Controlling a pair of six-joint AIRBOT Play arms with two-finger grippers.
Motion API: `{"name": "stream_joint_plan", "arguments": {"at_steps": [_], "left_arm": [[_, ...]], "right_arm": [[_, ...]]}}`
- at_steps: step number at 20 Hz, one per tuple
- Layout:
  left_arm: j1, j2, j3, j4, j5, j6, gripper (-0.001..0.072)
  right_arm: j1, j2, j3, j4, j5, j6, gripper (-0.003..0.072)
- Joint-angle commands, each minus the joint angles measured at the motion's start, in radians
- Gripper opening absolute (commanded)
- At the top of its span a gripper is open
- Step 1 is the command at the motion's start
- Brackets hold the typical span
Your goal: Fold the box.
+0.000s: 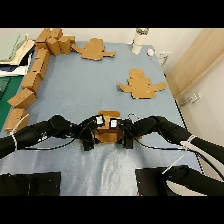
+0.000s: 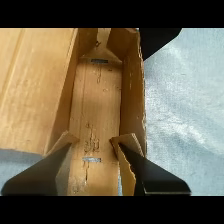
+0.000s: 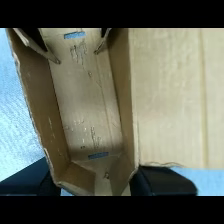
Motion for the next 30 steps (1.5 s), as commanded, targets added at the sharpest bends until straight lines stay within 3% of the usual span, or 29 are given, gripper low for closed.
{"name": "stream_joint_plan", "arguments": {"at_steps": [1,5,6,7,11,14,17,20,22,25,30], "left_arm": [[0.0,-0.003,0.001,-0.002,-0.002,0.002,0.0469],[0.0,-0.002,0.001,-0.001,-0.009,-0.011,0.0442],[0.0,0.001,0.001,0.023,-0.012,-0.04,0.0151],[0.003,0.014,0.001,0.09,-0.034,-0.089,0.0015],[0.068,0.174,0.003,0.414,-0.188,-0.689,0.0014],[0.167,0.37,0.002,0.511,-0.319,-1.061,0.0014],[0.274,0.504,-0.013,0.621,-0.379,-1.436,0.0014],[0.337,0.48,-0.057,0.626,-0.477,-1.584,0.0014],[0.336,0.431,-0.099,0.541,-0.478,-1.605,0.0014],[0.298,0.381,-0.148,0.406,-0.394,-1.579,0.0014],[0.161,0.271,-0.15,0.378,-0.232,-1.645,0.0013]], "right_arm": [[0.0,0.0,0.0,0.002,-0.001,0.0,0.053],[0.0,0.0,0.0,0.002,-0.001,0.0,0.053],[0.0,0.0,0.0,0.002,-0.001,0.0,0.053],[0.0,0.0,0.0,0.002,-0.001,0.0,0.053],[0.0,0.0,0.0,0.002,-0.001,0.0,0.053],[0.0,0.0,0.0,0.002,-0.001,0.0,0.053],[0.0,0.0,0.0,0.002,-0.001,0.0,0.053],[0.0,0.0,0.0,0.002,-0.001,0.0,0.053],[0.0,0.0,0.0,0.002,-0.001,0.0,0.053],[0.0,0.0,0.0,0.002,-0.001,0.0,0.053],[0.0,0.0,0.0,0.002,-0.001,0.0,0.053]]}}
